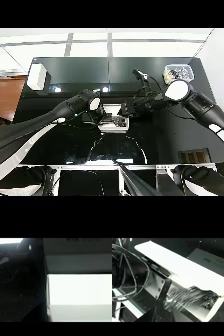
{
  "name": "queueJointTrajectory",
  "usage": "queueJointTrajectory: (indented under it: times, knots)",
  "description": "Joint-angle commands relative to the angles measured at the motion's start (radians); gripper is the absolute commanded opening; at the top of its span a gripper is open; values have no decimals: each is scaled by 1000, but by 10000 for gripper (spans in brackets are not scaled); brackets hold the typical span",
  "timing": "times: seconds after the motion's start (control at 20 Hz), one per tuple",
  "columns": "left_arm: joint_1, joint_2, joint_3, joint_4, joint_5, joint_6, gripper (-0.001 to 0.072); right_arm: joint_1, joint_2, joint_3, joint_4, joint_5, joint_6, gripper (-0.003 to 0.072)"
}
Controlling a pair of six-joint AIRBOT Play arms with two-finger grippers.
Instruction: Fold the box and place the chain.
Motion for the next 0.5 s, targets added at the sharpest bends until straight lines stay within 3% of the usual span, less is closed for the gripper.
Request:
queueJointTrajectory:
  times: [0.0, 0.3, 0.45]
  knots:
    - [0, 0, 0, 0, 0, 0, 25, -45, 9, -13, -34, 21, 1, 228]
    - [0, 0, 0, -1, -2, 0, 25, -340, 140, -13, -287, 206, -14, 225]
    - [0, 0, 0, -2, -13, 0, 26, -383, 145, -16, -344, 203, -40, 225]
